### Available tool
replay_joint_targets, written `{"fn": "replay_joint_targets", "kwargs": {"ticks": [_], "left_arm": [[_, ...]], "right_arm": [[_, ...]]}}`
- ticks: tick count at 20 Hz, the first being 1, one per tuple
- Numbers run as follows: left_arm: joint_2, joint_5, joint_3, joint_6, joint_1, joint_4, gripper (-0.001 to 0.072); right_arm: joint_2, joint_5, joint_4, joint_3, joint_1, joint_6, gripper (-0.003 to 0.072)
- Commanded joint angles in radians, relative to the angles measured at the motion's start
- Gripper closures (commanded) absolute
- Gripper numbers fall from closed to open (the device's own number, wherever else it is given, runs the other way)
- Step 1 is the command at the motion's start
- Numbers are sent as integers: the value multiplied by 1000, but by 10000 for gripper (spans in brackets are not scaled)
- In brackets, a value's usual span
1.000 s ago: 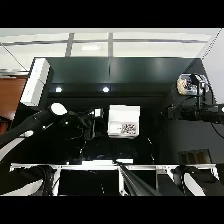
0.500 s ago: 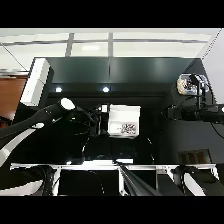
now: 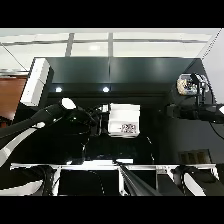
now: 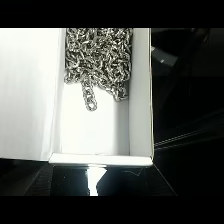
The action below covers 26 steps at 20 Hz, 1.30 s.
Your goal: Fold the box and place the chain.
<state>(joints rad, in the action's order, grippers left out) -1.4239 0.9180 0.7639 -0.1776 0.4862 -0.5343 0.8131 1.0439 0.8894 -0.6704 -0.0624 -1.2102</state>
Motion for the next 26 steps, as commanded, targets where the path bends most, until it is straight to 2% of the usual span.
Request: {"fn": "replay_joint_targets", "kwargs": {"ticks": [1, 4, 7, 10, 14, 17, 19, 24, 26], "left_arm": [[-1, -1, 0, -2, 0, 0, 377], [-1, -2, 0, -2, 0, 0, 377], [-1, -2, 1, -2, 0, 0, 376], [0, -6, 1, -2, 0, -6, 376], [0, -8, 1, -2, 0, -7, 376], [0, -17, 1, -2, 0, -7, 376], [0, -20, 1, -2, 0, -7, 376], [0, -19, 1, -2, 0, -7, 376], [0, -20, 1, -2, 0, -8, 376]], "right_arm": [[30, -167, -23, 6, 70, -84, 0], [139, -348, -133, -19, 190, -82, 1], [311, -437, -140, -74, 305, -71, 2], [398, -350, -136, -131, 348, 87, 3], [361, 39, -98, -229, 344, 501, 3], [325, 188, -74, -239, 349, 593, 3], [327, 193, -21, -217, 372, 640, 3], [328, 9, -22, -134, 460, 851, 4], [328, 0, -19, -134, 470, 878, 4]]}}
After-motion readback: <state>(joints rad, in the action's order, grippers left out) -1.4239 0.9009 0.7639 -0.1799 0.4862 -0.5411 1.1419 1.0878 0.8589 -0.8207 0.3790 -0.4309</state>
